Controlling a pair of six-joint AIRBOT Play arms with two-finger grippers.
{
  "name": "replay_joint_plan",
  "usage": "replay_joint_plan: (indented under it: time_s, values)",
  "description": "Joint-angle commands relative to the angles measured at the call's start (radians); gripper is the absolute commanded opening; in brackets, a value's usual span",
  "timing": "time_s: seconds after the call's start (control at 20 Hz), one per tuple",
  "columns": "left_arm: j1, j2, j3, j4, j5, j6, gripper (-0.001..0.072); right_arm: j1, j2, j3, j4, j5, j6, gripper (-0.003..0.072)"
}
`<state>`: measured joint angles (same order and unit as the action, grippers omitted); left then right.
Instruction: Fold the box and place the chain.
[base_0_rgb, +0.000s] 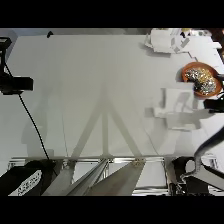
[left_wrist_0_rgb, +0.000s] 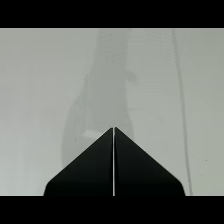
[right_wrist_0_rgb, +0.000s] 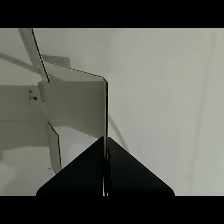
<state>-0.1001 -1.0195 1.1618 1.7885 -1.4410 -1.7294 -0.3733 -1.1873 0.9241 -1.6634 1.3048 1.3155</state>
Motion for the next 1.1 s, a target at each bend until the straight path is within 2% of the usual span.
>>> replay_joint_plan:
  time_s: [0.0,0.1,0.25,0.5,0.65,0.75,0.8,0.9,1.05]
  values:
    - [0.001,0.001,0.000,0.000,0.000,0.000,0.0008,0.176,0.223,-0.197,0.352,-0.142,-0.007,0.0018]
    - [0.001,0.001,0.000,0.000,0.000,0.000,0.0008,0.303,0.326,-0.309,0.455,-0.235,0.015,0.0018]
    - [0.001,0.001,0.000,0.000,0.000,0.001,0.0008,0.518,0.424,-0.426,0.468,-0.370,0.150,0.0018]
    - [0.001,0.001,0.000,0.000,0.000,0.000,0.0008,0.875,0.437,-0.509,0.454,-0.564,0.330,0.0018]
    - [0.001,0.000,-0.001,-0.047,0.101,0.031,0.0007,1.029,0.436,-0.513,0.344,-0.650,0.487,0.0019]
    - [0.001,-0.008,-0.001,-0.124,0.174,0.173,0.0008,1.071,0.436,-0.513,0.286,-0.661,0.559,0.0019]
    - [0.002,-0.021,-0.001,-0.191,0.188,0.244,0.0032,1.074,0.436,-0.513,0.280,-0.659,0.572,0.0019]
    - [0.002,-0.069,-0.003,-0.407,0.154,0.461,0.0325,1.074,0.436,-0.513,0.280,-0.659,0.573,0.0019]
    - [0.000,-0.172,-0.043,-0.782,0.076,0.779,0.0361,1.074,0.436,-0.513,0.280,-0.659,0.573,0.0019]
